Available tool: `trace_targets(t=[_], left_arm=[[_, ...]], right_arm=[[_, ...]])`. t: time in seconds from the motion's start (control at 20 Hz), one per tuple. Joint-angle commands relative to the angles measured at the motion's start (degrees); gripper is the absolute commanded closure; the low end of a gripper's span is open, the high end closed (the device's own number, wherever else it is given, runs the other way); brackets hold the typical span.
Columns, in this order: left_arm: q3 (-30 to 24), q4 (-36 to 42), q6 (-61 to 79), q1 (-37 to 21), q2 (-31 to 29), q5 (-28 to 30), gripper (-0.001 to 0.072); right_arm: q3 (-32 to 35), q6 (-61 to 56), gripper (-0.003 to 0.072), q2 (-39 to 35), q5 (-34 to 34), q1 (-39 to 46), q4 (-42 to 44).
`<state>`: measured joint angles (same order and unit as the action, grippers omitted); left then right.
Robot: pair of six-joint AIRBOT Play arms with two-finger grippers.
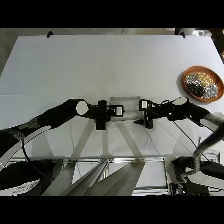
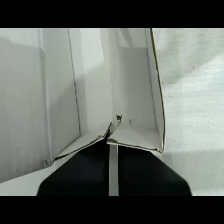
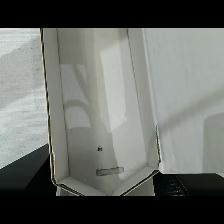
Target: Fold the box and place the chain.
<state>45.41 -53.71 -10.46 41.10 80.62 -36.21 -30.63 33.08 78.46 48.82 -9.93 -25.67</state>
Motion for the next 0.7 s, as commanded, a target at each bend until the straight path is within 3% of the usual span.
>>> trace_targets(t=[0.0, 0.65], left_arm=[[0.0, 0.3, 0.1, 0.3, 0.0, 0.9, 0.0653], [0.0, 2.7, 0.0, 1.2, 1.1, 3.5, 0.0647]], right_arm=[[0.0, 0.0, 0.024, 0.0, 0.0, 0.0, 0.0], [0.0, 0.0, 0.024, 0.0, 0.0, 0.0, 0.0]])
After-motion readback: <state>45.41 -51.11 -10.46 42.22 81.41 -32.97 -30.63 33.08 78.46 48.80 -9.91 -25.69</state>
